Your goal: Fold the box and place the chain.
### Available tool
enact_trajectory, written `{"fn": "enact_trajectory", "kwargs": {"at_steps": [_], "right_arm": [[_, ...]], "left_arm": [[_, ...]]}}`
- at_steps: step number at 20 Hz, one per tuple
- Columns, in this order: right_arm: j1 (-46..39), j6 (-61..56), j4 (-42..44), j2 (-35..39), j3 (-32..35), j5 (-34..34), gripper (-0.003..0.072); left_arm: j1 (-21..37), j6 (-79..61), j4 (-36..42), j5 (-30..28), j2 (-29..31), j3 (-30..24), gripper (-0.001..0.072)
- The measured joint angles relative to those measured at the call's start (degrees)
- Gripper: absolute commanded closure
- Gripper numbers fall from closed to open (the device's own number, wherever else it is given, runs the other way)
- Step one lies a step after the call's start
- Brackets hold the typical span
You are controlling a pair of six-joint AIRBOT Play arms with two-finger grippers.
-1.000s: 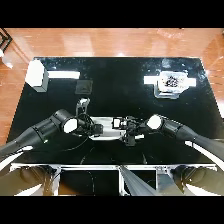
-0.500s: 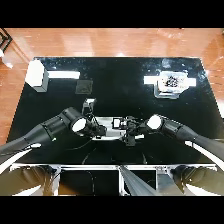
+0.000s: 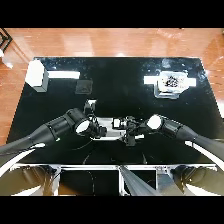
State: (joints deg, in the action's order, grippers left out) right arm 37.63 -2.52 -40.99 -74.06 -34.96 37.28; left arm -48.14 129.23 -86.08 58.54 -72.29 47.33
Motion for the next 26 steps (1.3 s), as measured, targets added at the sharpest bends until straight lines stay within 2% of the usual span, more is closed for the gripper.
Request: {"fn": "enact_trajectory", "kwargs": {"at_steps": [10, 12, 13, 14, 15, 17, 18, 20, 22, 25, 26], "right_arm": [[0.0, -0.09, 0.04, 0.0, 0.0, -0.07, 0.0208], [0.0, -0.09, 0.04, 0.0, 0.0, -0.07, 0.0208], [-0.02, -0.11, 0.04, 0.0, 0.0, -0.07, 0.0208], [-0.02, -0.11, 0.04, 0.0, 0.0, -0.07, 0.0208], [-0.02, -0.11, 0.04, 0.0, 0.0, -0.07, 0.0208], [-0.07, -0.11, 0.04, 0.0, 0.0, -0.02, 0.0208], [-0.07, -0.11, 0.02, 0.0, 0.0, 0.0, 0.0208], [-0.07, -0.11, 0.02, 0.0, 0.0, 0.0, 0.0208], [-0.07, -0.11, 0.02, 0.0, 0.0, 0.02, 0.0208], [-0.07, -0.07, 0.02, 0.0, 0.02, 0.0, 0.0208], [-0.07, -0.04, 0.02, 0.0, 0.0, 0.0, 0.0208]], "left_arm": [[0.07, 0.31, -0.66, 0.33, -3.82, 2.84, 0.0278], [0.24, 0.39, -0.7, 0.52, -4.04, 2.99, 0.0354], [0.35, 0.42, -0.94, 0.59, -4.11, 3.06, 0.036], [0.42, 0.42, -0.94, 0.59, -4.15, 3.06, 0.0395], [0.44, 0.44, -1.07, 0.68, -4.17, 3.08, 0.0464], [0.5, 0.59, -1.27, 0.92, -4.22, 3.13, 0.0482], [0.5, 0.59, -1.27, 0.96, -4.22, 3.13, 0.0552], [0.5, 0.79, -1.31, 1.22, -4.22, 3.13, 0.057], [0.42, 0.76, -1.25, 1.2, -4.22, 3.13, 0.0617], [0.35, 0.59, -1.05, 1.2, -4.22, 3.13, 0.0614], [0.35, 0.55, -0.98, 1.22, -4.22, 3.13, 0.0572]]}}
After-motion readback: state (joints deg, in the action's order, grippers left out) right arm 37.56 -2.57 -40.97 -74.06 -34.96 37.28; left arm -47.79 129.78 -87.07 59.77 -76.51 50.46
